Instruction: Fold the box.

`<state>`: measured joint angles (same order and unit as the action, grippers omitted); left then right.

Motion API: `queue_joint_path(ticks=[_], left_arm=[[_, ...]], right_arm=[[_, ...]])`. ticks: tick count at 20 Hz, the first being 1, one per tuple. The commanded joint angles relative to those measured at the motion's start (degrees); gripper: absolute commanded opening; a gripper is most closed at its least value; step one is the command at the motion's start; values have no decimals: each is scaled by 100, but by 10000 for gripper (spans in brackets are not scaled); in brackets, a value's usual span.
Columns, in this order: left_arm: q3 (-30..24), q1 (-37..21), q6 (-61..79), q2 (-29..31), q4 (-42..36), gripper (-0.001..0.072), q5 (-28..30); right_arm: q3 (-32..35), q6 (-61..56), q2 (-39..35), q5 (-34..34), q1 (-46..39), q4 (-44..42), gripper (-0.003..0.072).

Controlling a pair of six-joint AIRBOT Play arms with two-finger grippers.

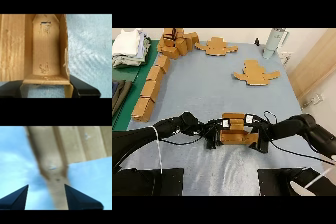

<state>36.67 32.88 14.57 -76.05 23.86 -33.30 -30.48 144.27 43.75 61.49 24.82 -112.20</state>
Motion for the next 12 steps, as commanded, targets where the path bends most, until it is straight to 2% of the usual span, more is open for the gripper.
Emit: queue_joint_path(ticks=[1,4,6,12], left_arm=[[4,-7,-7,-2,-4,489,11],[4,-7,-7,-2,-2,489,11],[4,-7,-7,-2,-4,490,11],[4,-7,-7,-2,-2,490,11]], right_arm=[[-2,-1191,-680,809,2,-1075,709],[-2,-2898,-988,758,9,-1788,709],[-2,-3985,-1021,629,9,-1849,709],[2,-5493,-826,-101,9,-1829,708]])
